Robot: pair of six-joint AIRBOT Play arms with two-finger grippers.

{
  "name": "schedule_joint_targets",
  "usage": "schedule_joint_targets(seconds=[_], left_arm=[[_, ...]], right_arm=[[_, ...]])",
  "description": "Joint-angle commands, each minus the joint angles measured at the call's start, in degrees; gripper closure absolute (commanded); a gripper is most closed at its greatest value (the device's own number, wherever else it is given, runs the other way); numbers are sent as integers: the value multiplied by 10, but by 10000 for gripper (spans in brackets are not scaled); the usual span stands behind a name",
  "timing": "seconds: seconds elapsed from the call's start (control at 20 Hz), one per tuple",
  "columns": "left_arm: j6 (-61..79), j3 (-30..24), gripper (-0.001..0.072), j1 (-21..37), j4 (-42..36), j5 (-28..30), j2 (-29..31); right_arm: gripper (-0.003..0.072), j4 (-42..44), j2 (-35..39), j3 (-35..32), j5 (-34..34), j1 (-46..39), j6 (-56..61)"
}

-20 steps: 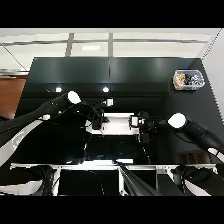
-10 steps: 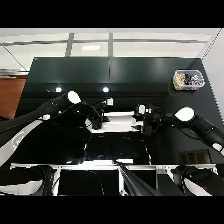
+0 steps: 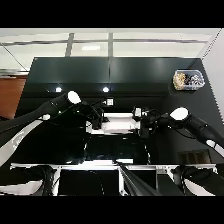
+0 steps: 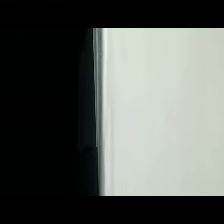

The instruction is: Fold the box and place the chain.

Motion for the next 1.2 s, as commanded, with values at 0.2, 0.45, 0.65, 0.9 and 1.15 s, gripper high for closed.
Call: schedule_joint_targets(seconds=[0.2,0.45,0.65,0.9,1.15], left_arm=[[0,1,684,0,0,1,0],[0,1,684,0,0,1,0],[0,1,685,0,0,1,0],[0,1,685,0,0,1,0],[0,1,685,0,0,1,0]], right_arm=[[24,-7,-17,0,16,7,45],[24,-31,-26,0,10,11,45],[24,-18,-26,0,11,11,48],[24,-7,-26,0,11,11,50],[24,-45,-27,0,-3,11,40]])
